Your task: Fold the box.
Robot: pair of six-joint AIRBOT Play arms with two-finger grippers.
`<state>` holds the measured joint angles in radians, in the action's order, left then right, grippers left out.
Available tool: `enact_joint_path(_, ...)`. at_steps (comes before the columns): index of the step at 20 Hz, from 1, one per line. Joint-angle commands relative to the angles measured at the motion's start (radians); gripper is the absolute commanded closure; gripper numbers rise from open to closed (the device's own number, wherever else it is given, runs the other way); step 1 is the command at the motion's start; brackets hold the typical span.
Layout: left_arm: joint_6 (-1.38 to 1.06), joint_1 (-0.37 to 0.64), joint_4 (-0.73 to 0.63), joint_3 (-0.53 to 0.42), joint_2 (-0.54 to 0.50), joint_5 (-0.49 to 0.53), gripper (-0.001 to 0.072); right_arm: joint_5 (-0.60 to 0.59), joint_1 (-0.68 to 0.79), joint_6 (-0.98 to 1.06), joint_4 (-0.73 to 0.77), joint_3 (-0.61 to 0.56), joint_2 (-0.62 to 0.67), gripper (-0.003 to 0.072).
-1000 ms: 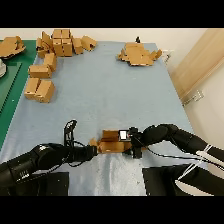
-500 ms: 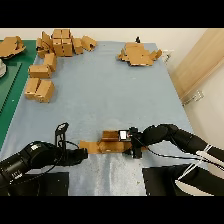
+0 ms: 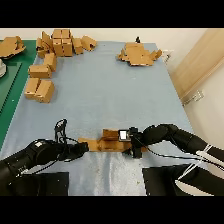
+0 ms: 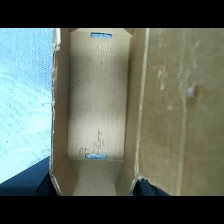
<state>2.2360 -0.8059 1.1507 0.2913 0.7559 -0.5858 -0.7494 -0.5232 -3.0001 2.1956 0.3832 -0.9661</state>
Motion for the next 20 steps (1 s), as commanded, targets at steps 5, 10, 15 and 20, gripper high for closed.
enact_joint_path(5, -0.051, 0.001, -0.062, 0.001, -0.055, 0.009, 0.0701, -0.001, 0.000, 0.000, 0.000, 0.000, 0.000, 0.0192)
enact_joint_path(10, 0.106, 0.004, 0.045, 0.003, -0.291, -0.365, 0.0701, 0.000, 0.000, 0.000, 0.000, 0.000, 0.000, 0.0192)
enact_joint_path(15, 0.338, 0.074, 0.348, 0.003, -0.454, -0.488, 0.0701, 0.000, 0.000, 0.000, 0.000, 0.000, 0.000, 0.0192)
enact_joint_path(20, -0.023, 0.318, 0.169, 0.003, -0.303, -0.372, 0.0701, 0.000, 0.000, 0.000, 0.000, 0.000, 0.000, 0.0192)
